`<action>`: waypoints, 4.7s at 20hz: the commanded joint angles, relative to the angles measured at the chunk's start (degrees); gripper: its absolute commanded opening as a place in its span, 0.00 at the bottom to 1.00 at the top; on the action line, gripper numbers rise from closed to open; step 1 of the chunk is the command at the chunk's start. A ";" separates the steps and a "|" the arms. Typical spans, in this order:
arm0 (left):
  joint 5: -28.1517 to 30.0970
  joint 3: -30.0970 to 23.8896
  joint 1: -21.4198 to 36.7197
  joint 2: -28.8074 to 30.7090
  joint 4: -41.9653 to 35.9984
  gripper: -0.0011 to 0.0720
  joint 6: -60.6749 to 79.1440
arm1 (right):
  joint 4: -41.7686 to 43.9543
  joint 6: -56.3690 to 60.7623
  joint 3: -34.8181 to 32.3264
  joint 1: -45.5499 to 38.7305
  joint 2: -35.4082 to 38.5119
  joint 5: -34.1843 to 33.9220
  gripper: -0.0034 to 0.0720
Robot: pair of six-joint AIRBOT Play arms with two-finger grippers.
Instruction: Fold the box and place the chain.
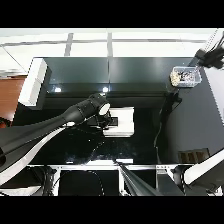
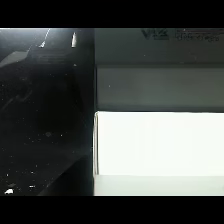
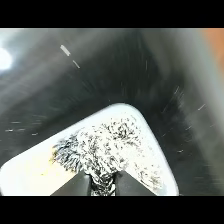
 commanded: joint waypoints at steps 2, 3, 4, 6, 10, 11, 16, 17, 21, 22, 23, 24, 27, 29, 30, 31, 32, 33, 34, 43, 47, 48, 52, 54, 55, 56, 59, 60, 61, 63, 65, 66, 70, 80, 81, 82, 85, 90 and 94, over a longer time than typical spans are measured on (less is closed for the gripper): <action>0.07 0.02 0.04 -0.02 -0.04 0.05 0.02 | 6.10 -9.73 -1.86 0.02 15.10 2.93 0.06; 0.02 0.02 0.04 -0.02 -0.04 0.05 0.02 | 9.40 -11.65 -2.80 -0.20 18.88 2.60 0.06; 0.00 0.02 0.04 -0.02 -0.04 0.05 0.02 | 11.04 -12.07 -3.21 -0.20 22.05 2.84 0.06; -0.02 0.02 0.04 -0.02 -0.04 0.05 0.02 | 15.85 -12.24 -3.61 -0.17 27.43 3.45 0.06; 0.00 0.02 0.04 -0.02 -0.07 0.05 0.02 | 24.39 -13.49 -3.61 -0.11 34.53 4.96 0.06; 0.00 0.02 0.04 -0.02 -0.07 0.05 0.02 | 25.94 -13.60 -3.61 -0.11 36.20 4.94 0.06; -0.04 0.02 0.04 -0.02 -0.04 0.05 0.02 | 30.51 -14.21 -3.61 2.91 43.08 5.86 0.06; -0.07 0.02 0.04 -0.02 -0.04 0.05 0.02 | 30.49 -14.23 -3.65 4.81 44.04 6.27 0.06; -0.02 0.02 0.07 -0.02 -0.04 0.05 0.02 | 30.03 -14.91 -6.93 13.35 47.63 8.70 0.06; -0.02 0.02 0.07 -0.02 -0.02 0.05 0.02 | 29.09 -15.32 -7.26 15.63 48.09 10.75 0.06; -0.02 0.02 0.07 -0.02 -0.02 0.05 0.02 | 27.87 -15.85 -7.43 17.55 48.46 12.72 0.06; 0.02 0.02 0.07 -0.02 -0.02 0.05 0.02 | 27.23 -15.96 -7.78 19.41 49.00 14.25 0.06; 0.02 0.02 0.04 -0.02 -0.04 0.05 0.02 | 27.23 -16.20 -8.04 24.04 49.81 17.97 0.06; 0.02 0.02 0.04 -0.02 -0.04 0.05 0.02 | 27.21 -16.22 -8.04 27.23 49.81 20.90 0.06; 0.00 0.02 0.04 -0.02 -0.04 0.05 0.02 | 27.23 -16.22 -8.04 28.79 49.81 21.64 0.06; -0.02 0.02 0.04 -0.02 -0.04 0.05 0.02 | 27.23 -16.24 -8.04 30.51 49.81 21.99 0.06; 0.00 0.02 0.04 -0.02 -0.02 0.05 0.02 | 27.26 -16.33 -8.04 31.71 49.79 21.94 0.06; 0.00 0.02 0.04 -0.02 -0.04 0.05 0.02 | 27.28 -16.33 -8.04 32.65 49.75 21.97 0.06; 0.00 0.02 0.04 -0.02 -0.04 0.05 0.02 | 27.28 -16.33 -8.04 33.48 49.66 21.94 0.06; 0.00 0.02 0.04 -0.02 -0.02 0.05 0.02 | 38.82 -16.59 -8.15 35.65 46.36 19.47 0.07; 0.00 0.02 0.04 -0.02 -0.02 0.05 0.02 | 39.56 -16.59 -8.15 36.39 45.81 16.37 0.07; 0.02 0.02 0.04 -0.02 -0.02 0.05 0.02 | 39.95 -16.59 -8.15 36.39 45.81 16.31 0.07; 0.00 0.02 0.04 -0.02 -0.02 0.05 0.02 | 38.07 -16.55 -9.66 36.39 45.72 20.46 0.07; 0.02 0.02 0.07 -0.02 -0.02 0.05 0.02 | 37.86 -16.55 -15.04 37.18 45.72 22.38 0.07; 0.02 0.02 0.07 -0.02 -0.02 0.05 0.02 | 37.00 -16.55 -18.47 37.90 45.72 22.36 0.07; 0.00 0.02 0.07 -0.02 -0.02 0.05 0.02 | 36.09 -16.55 -21.84 38.71 45.72 21.81 0.07; -0.02 0.02 0.04 -0.02 -0.02 0.05 0.02 | 34.67 -16.55 -32.63 39.89 45.72 17.64 0.07; 0.00 0.02 0.07 -0.02 0.00 0.05 0.02 | 34.69 -16.55 -35.91 39.87 45.72 16.02 0.07; -0.02 0.02 0.07 -0.02 -0.02 0.05 0.02 | 34.69 -16.55 -39.30 39.87 45.72 14.03 0.07; -0.04 0.02 0.07 -0.02 0.00 0.05 0.04 | 34.97 -16.24 -45.79 40.24 45.72 10.14 0.07; -0.04 0.02 0.07 -0.02 0.00 0.05 0.04 | 34.95 -15.82 -52.09 41.70 45.72 5.55 0.07; -0.02 0.02 0.07 -0.02 0.00 0.05 0.04 | 34.93 -15.58 -54.80 42.58 45.72 2.78 0.07; -0.02 0.02 0.07 -0.02 0.00 0.05 0.04 | 34.67 -14.53 -62.79 44.30 45.72 -7.17 0.07; -0.04 0.02 0.04 -0.02 -0.09 0.05 0.00 | 32.17 -15.52 -64.39 36.92 49.00 -5.60 0.46; 0.48 0.02 0.04 -0.02 -0.04 0.05 0.00 | 31.71 -15.78 -64.39 35.47 49.64 -5.03 0.46; 1.07 0.02 0.07 -0.04 0.02 0.05 0.00 | 31.71 -16.50 -64.39 34.36 49.92 -4.24 0.46; 1.22 0.02 0.04 -0.04 -0.11 0.05 0.04 | 31.50 -18.80 -64.41 33.83 49.94 -3.17 0.46; -2.21 1.68 -0.22 0.90 0.44 0.43 1.75 | 31.45 -20.94 -64.41 33.90 49.94 -2.91 0.46; -5.25 2.03 -3.41 8.76 10.93 0.97 3.85 | 31.06 -21.07 -64.41 33.90 49.94 -2.84 0.46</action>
